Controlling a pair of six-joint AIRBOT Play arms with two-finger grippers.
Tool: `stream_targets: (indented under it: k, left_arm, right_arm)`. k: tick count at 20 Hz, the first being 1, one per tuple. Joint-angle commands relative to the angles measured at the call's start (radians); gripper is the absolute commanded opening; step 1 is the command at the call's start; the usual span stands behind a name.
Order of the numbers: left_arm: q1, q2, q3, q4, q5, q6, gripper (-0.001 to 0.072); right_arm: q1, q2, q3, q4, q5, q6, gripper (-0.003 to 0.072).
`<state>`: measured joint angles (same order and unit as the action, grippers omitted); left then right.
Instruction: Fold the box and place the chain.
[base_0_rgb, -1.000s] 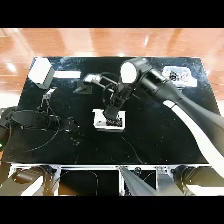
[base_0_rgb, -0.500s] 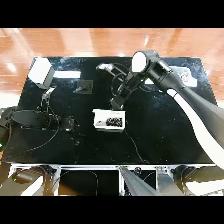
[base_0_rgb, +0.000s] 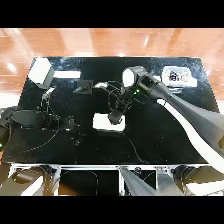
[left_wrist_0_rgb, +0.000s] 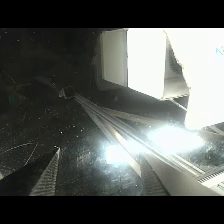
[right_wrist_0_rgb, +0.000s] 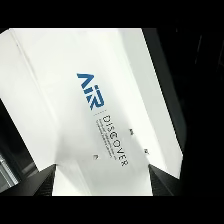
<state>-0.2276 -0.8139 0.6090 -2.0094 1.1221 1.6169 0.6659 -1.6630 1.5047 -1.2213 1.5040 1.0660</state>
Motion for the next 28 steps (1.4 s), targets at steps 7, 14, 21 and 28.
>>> stream_targets:
  k: [7, 14, 21, 28]
  left_arm:
    - [0.001, -0.001, 0.001, 0.000, -0.003, 0.002, 0.0592]
    - [0.001, -0.001, 0.000, 0.000, -0.005, 0.002, 0.0592]
    - [0.001, -0.001, 0.000, 0.000, -0.005, 0.002, 0.0592]
    - [0.001, -0.001, -0.007, 0.000, -0.006, 0.002, 0.0592]
  right_arm:
    - [0.034, 0.006, -0.006, -0.073, -0.020, -0.005, 0.0490]
    - [0.037, 0.060, 0.002, -0.081, -0.012, -0.005, 0.0720]
    - [0.087, 0.053, -0.026, -0.135, -0.101, -0.023, 0.0720]
    - [0.131, 0.053, -0.026, -0.137, -0.079, -0.027, 0.0720]
